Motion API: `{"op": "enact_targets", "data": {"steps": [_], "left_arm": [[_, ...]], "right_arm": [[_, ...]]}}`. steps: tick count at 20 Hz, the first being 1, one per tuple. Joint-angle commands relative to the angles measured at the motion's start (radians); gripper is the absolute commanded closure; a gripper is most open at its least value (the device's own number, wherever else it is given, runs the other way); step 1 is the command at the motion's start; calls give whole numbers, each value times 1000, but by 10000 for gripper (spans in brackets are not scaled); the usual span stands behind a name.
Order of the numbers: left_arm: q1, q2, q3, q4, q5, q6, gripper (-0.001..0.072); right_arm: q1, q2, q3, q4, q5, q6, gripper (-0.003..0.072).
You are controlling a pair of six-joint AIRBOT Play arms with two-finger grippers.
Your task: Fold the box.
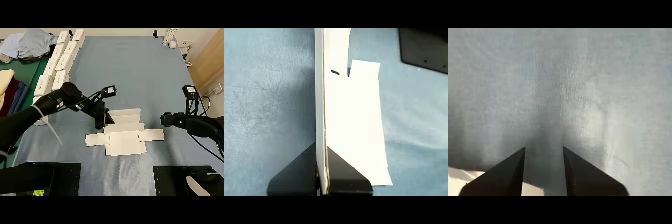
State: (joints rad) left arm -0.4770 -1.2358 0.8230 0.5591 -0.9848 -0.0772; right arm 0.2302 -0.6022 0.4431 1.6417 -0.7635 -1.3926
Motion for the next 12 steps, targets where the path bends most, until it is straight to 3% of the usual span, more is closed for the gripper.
{"op": "enact_targets", "data": {"steps": [1, 5, 9, 12], "left_arm": [[-77, 122, -132, 2, 198, 44, 703], [-153, 121, -167, 2, 230, 44, 703], [-163, 120, -169, 2, 257, 44, 699], [-164, 113, -169, 24, 216, 40, 698]], "right_arm": [[0, -20, 13, -6, 44, 34, 319], [0, -58, 13, 24, 44, 34, 319], [0, -80, 13, 43, 39, 33, 319], [0, -80, 13, 50, 39, 33, 319]]}}
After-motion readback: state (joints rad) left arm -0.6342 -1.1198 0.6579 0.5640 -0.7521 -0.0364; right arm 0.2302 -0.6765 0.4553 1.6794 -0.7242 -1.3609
